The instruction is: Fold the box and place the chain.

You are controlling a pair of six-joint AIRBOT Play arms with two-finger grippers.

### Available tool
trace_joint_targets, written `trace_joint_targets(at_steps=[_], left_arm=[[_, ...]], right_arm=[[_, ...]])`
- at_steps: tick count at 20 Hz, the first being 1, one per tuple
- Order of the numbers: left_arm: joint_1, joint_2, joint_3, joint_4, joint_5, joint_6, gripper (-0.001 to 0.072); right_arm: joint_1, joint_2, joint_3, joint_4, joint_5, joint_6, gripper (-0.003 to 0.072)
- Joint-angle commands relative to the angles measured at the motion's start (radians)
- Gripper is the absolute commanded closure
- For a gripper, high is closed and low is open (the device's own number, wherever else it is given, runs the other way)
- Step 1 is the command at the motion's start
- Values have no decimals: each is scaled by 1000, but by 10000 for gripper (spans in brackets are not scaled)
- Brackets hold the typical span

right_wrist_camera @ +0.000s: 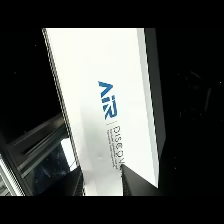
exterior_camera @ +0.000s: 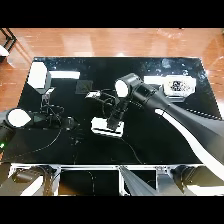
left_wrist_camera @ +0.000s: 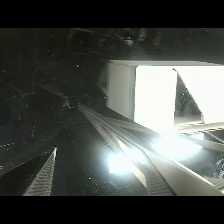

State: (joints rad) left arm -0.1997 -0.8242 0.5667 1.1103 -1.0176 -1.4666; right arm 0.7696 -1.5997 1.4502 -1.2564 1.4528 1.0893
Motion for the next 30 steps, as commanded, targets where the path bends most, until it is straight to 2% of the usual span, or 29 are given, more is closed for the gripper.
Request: trace_joint_targets(at_steps=[1,3,30], left_arm=[[1,1,0,9,0,0,76],[1,1,0,8,0,0,76],[1,1,0,8,0,0,76]], right_arm=[[8,-1,0,-2,2,7,448],[8,-1,0,-2,2,12,420],[46,-18,-1,-13,-2,14,422]])
